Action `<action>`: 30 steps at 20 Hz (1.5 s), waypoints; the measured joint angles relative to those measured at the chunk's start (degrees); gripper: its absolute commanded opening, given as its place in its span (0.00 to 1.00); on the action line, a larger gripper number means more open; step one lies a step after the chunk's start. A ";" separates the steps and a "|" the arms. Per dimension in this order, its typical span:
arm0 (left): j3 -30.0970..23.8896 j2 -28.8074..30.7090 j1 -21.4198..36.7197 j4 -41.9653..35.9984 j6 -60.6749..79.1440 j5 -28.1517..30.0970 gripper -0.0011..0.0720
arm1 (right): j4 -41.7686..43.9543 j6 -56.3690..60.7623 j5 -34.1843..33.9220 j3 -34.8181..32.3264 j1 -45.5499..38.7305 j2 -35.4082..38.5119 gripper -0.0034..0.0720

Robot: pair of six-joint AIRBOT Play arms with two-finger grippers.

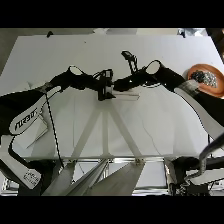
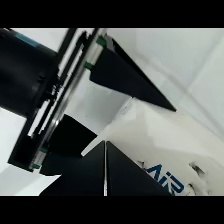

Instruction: Fold the box and place the chain.

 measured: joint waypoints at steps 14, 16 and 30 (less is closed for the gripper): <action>-0.02 -0.02 -0.02 0.02 0.09 -0.22 0.59 | -2.45 0.26 0.61 -3.08 0.17 -1.14 0.05; 0.00 -0.02 -0.02 0.02 0.07 -0.22 0.59 | -1.90 0.07 0.35 -3.13 0.17 -0.79 0.05; 0.00 -0.02 0.07 -0.04 0.02 0.15 0.59 | 2.71 -7.23 -4.90 -5.25 -0.17 7.28 0.05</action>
